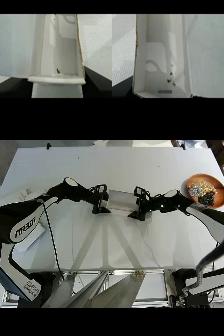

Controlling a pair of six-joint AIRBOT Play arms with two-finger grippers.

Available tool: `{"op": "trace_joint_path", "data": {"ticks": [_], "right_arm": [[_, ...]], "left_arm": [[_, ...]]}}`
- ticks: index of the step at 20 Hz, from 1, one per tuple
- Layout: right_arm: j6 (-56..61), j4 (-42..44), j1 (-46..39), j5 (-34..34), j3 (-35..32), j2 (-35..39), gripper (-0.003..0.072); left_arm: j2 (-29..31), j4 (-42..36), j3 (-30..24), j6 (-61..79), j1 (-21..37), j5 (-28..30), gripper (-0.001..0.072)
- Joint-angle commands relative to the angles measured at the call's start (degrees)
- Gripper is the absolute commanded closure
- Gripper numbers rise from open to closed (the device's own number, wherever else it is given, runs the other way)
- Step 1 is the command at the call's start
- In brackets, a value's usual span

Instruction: Fold the box and place the chain.

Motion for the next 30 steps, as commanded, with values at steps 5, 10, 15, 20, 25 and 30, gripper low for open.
{"op": "trace_joint_path", "data": {"ticks": [5,10,15,20,25,30], "right_arm": [[0.00,0.09,-0.02,0.46,0.07,3.10,-0.0007],[0.28,-0.44,-1.11,0.50,0.07,9.42,-0.0007],[1.20,-1.97,-6.27,0.50,0.07,13.40,-0.0005],[3.89,-1.86,-9.73,4.37,0.07,14.03,0.0000],[3.89,-1.66,-8.50,8.66,0.07,14.03,0.0003],[3.87,-1.25,-5.95,9.38,0.07,14.03,0.0013]], "left_arm": [[-0.04,0.00,0.02,-0.02,-0.02,0.00,0.0307],[-0.04,-0.42,0.02,-0.09,0.02,0.02,0.0306],[-0.02,-0.44,0.02,-1.55,0.04,0.22,0.0305],[0.02,-0.44,0.02,-4.57,0.04,0.61,0.0305],[0.04,-0.46,0.02,-5.62,0.04,0.90,0.0305],[0.04,-0.44,0.02,-10.51,0.04,1.57,0.0302]]}}
